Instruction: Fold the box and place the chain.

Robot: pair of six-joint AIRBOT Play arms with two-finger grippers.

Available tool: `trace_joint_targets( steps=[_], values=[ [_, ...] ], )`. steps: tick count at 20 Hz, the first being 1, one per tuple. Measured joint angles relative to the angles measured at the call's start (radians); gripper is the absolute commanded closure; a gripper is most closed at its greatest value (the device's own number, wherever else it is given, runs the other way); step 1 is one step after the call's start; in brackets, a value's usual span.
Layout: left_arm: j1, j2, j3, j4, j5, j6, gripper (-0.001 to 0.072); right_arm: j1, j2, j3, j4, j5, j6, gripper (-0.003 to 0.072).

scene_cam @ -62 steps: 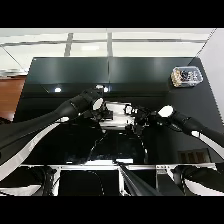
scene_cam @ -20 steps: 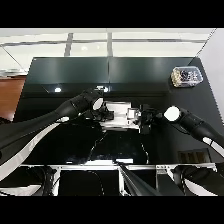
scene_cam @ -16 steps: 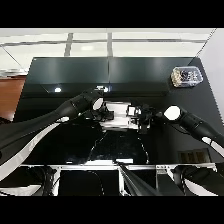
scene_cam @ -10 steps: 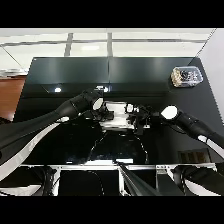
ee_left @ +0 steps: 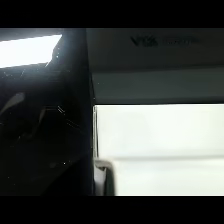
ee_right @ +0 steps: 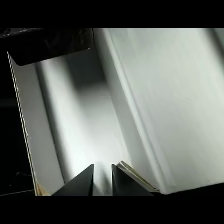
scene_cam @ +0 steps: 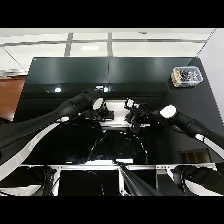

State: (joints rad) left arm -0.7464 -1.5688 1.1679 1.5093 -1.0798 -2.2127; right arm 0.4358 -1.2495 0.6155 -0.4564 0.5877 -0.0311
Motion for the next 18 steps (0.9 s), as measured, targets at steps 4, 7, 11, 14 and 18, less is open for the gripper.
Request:
trace_joint_targets(
  steps=[4,7,11,14,18],
  values=[
    [0.0,0.0,0.0,-0.001,-0.001,0.002,0.0682,0.0,-0.001,0.0,0.008,-0.007,0.022,0.0292],
    [0.0,0.0,0.0,0.0,-0.001,0.003,0.0683,0.0,-0.001,0.0,0.01,-0.006,0.037,0.0219],
    [0.0,0.0,0.0,-0.003,-0.002,0.002,0.0683,-0.006,0.007,0.0,0.003,-0.013,0.074,0.0671],
    [0.0,0.0,0.0,-0.003,-0.001,0.002,0.0682,-0.046,0.053,0.006,-0.06,0.019,0.206,0.0672],
    [0.0,0.0,0.0,-0.003,-0.002,0.003,0.0682,-0.236,0.164,0.031,-0.238,0.182,0.601,0.0672]
  ],
)
